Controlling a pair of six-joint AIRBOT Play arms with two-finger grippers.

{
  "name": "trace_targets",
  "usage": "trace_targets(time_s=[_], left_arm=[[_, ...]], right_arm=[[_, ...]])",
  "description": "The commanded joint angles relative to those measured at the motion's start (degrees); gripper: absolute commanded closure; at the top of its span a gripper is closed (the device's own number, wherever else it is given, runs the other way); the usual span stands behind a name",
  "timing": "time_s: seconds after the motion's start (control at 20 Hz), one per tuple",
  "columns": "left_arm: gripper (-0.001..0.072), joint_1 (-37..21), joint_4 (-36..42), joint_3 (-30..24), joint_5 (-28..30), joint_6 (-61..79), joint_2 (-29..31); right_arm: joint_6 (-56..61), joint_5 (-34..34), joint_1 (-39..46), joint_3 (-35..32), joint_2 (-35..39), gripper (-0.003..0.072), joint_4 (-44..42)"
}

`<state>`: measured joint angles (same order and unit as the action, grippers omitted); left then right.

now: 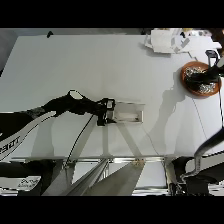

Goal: Fold the box and place the chain.

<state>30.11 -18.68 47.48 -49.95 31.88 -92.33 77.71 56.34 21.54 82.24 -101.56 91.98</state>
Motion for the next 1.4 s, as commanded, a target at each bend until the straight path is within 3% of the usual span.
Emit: trace_targets(time_s=[0.0, 0.75, 0.85, 0.95, 1.15, 1.35], left_arm=[[0.0459, 0.0, 0.0, 0.02, 0.02, 0.0, 0.02], [0.0459, 0.0, 0.0, 0.02, 0.02, 0.0, 0.02], [0.0459, 0.0, 0.0, 0.02, 0.02, 0.0, 0.02], [0.0459, 0.0, 0.0, 0.02, 0.0, 0.0, 0.02], [0.0459, 0.0, 0.0, 0.02, 0.0, 0.0, 0.02], [0.0459, 0.0, 0.0, 0.02, 0.02, 0.0, 0.02]], right_arm=[[0.02, 1.73, 0.02, -0.02, 0.85, 0.0507, 2.62], [-0.15, -0.26, 0.02, -0.04, -0.79, 0.0512, 1.99], [-0.17, -0.28, 0.02, -0.04, -0.79, 0.063, 1.6], [-0.2, 0.13, 0.02, -0.04, -0.37, 0.0665, 1.75], [-0.22, 0.98, 0.0, -0.02, 6.08, 0.0666, 1.84], [-1.95, 4.7, 0.0, -0.04, 18.51, 0.0666, -1.57]])
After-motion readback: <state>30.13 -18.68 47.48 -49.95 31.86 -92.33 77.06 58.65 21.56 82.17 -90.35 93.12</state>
